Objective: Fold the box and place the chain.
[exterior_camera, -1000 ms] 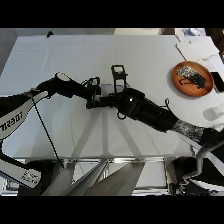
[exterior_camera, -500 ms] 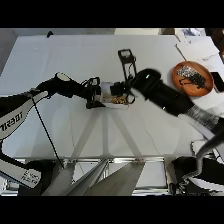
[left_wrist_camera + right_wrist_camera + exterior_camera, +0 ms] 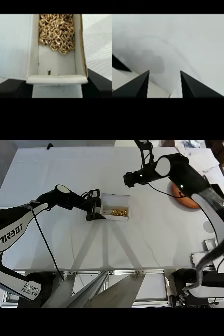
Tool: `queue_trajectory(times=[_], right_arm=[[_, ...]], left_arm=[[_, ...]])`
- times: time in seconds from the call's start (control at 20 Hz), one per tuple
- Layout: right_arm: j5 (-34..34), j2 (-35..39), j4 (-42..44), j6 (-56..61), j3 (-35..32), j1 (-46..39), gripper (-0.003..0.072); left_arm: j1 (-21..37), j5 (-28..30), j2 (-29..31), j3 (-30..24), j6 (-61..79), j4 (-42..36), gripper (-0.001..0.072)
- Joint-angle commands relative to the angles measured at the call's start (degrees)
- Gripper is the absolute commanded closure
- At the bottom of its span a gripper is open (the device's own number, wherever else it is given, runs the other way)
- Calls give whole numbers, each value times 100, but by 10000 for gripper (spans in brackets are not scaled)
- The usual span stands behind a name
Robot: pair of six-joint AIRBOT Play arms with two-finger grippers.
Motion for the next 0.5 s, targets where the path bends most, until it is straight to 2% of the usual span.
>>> queue_trajectory(times=[0.0, 0.35, 0.45], right_arm=[[697, -608, 1556, -1974, 280, -188, 288], [756, -577, 1624, -3950, 249, 223, 286], [667, -385, 1624, -4345, 66, 334, 286]], left_arm=[[2, 0, 4, 0, 0, 4, 488], [2, 0, 4, 0, 0, 4, 488], [2, 0, 4, 0, 0, 4, 488]])
